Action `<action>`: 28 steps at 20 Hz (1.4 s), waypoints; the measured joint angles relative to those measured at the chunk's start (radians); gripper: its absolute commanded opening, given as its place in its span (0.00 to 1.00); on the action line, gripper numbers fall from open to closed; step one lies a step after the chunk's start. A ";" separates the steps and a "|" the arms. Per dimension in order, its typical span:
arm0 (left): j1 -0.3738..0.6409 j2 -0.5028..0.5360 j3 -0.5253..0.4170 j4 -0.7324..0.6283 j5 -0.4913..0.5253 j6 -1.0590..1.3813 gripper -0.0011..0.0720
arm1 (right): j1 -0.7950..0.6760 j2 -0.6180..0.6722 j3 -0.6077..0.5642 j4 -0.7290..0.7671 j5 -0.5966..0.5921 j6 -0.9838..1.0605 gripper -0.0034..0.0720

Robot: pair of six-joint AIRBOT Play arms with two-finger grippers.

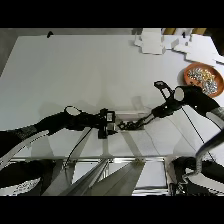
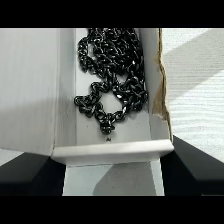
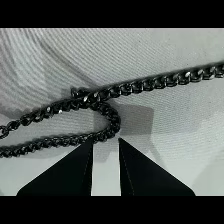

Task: Fold the box and place the chain.

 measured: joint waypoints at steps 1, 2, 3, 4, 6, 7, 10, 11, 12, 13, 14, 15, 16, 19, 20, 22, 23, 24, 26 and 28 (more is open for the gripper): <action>0.000 0.000 0.000 0.000 0.000 0.000 0.30 | 0.002 -0.003 0.001 -0.003 -0.003 0.000 0.24; 0.000 0.000 0.000 0.000 0.000 0.000 0.30 | 0.003 -0.006 0.001 -0.005 -0.007 0.000 0.24; 0.000 0.000 0.000 0.000 0.000 0.000 0.30 | 0.004 -0.008 0.001 -0.007 -0.009 0.000 0.17; 0.000 0.000 0.000 0.000 0.000 0.000 0.30 | 0.005 -0.010 0.001 -0.006 -0.010 0.001 0.07; 0.000 0.000 0.000 0.000 0.000 0.000 0.30 | 0.005 -0.011 0.000 -0.005 -0.010 0.003 0.06; 0.000 0.000 0.000 0.000 0.000 0.000 0.30 | 0.006 -0.010 0.000 -0.007 -0.010 0.003 0.06; 0.000 0.000 0.000 0.000 0.000 0.000 0.30 | 0.005 0.034 -0.002 -0.027 -0.002 0.003 0.06; 0.000 0.000 0.000 0.000 0.000 0.000 0.30 | 0.005 0.063 -0.001 -0.024 0.010 0.003 0.06; 0.000 0.000 0.000 0.000 0.000 0.000 0.30 | 0.008 0.101 -0.001 -0.005 0.032 0.002 0.06; 0.000 0.000 0.000 0.000 0.000 0.000 0.30 | 0.014 0.143 -0.001 0.000 0.050 0.002 0.06; 0.000 0.000 0.000 0.000 0.000 0.000 0.30 | 0.023 0.192 -0.001 0.000 0.068 0.000 0.06; 0.000 0.000 0.000 0.000 0.000 0.000 0.30 | 0.036 0.240 -0.001 0.005 0.089 -0.001 0.06; 0.000 0.000 0.000 0.000 0.000 0.000 0.30 | 0.051 0.288 -0.001 0.021 0.116 -0.008 0.06; 0.000 0.000 0.000 0.000 0.000 0.000 0.30 | 0.092 0.426 0.000 0.098 0.198 -0.045 0.06; 0.000 0.000 0.000 0.000 0.000 0.000 0.30 | 0.100 0.465 0.000 0.151 0.219 -0.063 0.06; 0.000 0.000 0.000 0.000 0.000 0.000 0.30 | 0.109 0.525 0.000 0.270 0.239 -0.104 0.06; 0.000 0.000 0.000 0.000 0.000 0.000 0.30 | 0.113 0.547 0.000 0.337 0.240 -0.130 0.06; 0.000 0.000 0.000 0.000 0.000 0.000 0.30 | 0.115 0.562 0.000 0.399 0.238 -0.156 0.06; 0.000 0.000 0.000 0.000 0.000 0.000 0.30 | 0.121 0.581 0.000 0.515 0.219 -0.206 0.06; 0.000 0.000 0.000 0.000 0.000 0.000 0.30 | 0.136 0.591 0.000 0.608 0.189 -0.249 0.06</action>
